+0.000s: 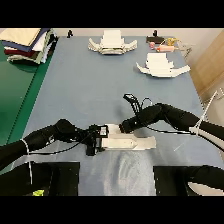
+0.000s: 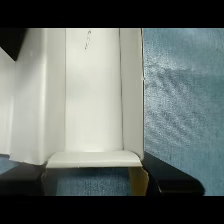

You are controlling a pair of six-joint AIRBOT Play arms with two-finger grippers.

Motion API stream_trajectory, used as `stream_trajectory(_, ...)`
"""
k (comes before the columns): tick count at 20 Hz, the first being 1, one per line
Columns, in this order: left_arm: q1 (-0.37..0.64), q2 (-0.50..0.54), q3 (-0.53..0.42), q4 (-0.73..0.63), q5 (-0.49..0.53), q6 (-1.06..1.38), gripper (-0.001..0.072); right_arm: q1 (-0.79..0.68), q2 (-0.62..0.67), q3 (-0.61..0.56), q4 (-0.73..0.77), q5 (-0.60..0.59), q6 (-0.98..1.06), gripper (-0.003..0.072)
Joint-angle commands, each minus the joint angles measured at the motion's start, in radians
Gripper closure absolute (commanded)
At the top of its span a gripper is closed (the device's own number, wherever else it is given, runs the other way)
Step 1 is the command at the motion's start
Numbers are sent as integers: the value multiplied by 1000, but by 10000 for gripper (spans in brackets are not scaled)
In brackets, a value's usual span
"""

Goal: Fold the box.

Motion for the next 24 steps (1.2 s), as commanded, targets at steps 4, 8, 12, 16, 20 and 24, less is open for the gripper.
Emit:
stream_trajectory(4,0,0,0,0,1,-1,514,0,143,40,-82,-118,0,684)
stream_trajectory(8,0,0,0,0,1,-1,514,0,332,8,-227,-301,3,684)
stream_trajectory(12,0,0,0,0,1,0,514,0,539,-115,-342,-385,-112,684)
stream_trajectory(16,0,0,0,0,1,-1,514,0,635,-238,-354,-370,-360,199)
stream_trajectory(20,0,0,0,0,1,-1,514,2,577,-314,-341,-154,-605,83)
stream_trajectory(24,0,0,0,0,1,-1,514,2,469,-312,-250,-10,-669,83)
